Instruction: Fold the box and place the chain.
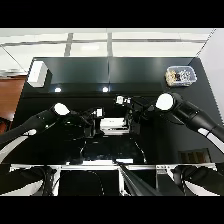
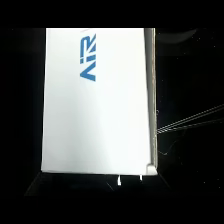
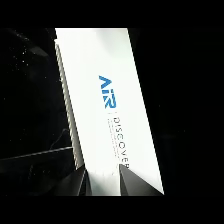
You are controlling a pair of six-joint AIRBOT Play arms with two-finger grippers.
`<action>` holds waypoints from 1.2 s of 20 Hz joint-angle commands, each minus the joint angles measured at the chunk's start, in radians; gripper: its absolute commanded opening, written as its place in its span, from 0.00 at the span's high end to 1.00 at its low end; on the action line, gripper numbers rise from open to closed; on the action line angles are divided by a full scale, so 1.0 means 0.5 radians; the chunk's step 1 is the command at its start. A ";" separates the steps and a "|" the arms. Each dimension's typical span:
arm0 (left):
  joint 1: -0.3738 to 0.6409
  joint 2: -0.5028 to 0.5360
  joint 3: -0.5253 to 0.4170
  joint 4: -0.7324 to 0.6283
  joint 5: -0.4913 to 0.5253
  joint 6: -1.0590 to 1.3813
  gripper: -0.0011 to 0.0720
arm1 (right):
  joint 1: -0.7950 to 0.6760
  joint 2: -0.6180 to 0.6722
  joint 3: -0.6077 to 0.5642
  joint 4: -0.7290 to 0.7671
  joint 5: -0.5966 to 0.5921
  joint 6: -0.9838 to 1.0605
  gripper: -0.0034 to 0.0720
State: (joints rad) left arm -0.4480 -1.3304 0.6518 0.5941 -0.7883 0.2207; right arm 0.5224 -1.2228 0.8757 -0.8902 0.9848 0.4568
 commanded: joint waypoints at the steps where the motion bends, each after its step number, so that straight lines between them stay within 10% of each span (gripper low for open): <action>1: -0.002 -0.001 0.002 0.000 0.000 0.000 0.44 | 0.002 -0.002 -0.001 -0.002 0.034 0.013 0.69; 24: -0.002 -0.001 0.002 0.001 0.001 0.000 0.44 | 0.002 0.002 -0.111 0.011 0.088 0.098 0.59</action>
State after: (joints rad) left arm -0.4484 -1.3304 0.6518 0.5949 -0.7902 0.2218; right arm 0.5232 -1.2236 0.8272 -0.8822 1.0107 0.4877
